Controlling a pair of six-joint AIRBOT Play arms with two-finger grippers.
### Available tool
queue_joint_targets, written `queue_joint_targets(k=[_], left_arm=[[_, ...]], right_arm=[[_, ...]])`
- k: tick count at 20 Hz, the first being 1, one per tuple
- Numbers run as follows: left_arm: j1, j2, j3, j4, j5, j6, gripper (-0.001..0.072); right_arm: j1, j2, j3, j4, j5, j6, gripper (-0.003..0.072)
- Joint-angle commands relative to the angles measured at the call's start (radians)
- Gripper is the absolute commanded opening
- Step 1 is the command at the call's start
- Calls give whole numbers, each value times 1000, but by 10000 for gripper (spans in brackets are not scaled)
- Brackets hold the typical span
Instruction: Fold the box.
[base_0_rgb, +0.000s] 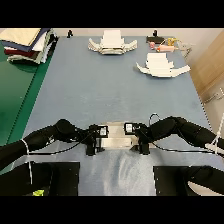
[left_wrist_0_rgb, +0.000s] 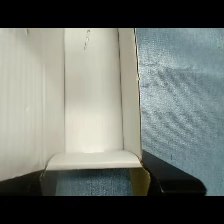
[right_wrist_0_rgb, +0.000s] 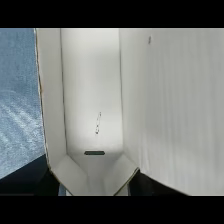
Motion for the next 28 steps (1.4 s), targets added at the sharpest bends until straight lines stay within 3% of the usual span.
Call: queue_joint_targets(k=[1,26,27,28], left_arm=[[0,0,0,1,-1,0,579],[0,-1,1,1,-2,-1,573],[0,-1,1,1,-4,-4,347],[0,-1,1,1,-6,-4,199]], right_arm=[[0,1,0,0,0,0,445],[0,1,0,1,0,0,446],[0,1,0,1,-1,0,445],[0,1,0,1,-1,0,445]])
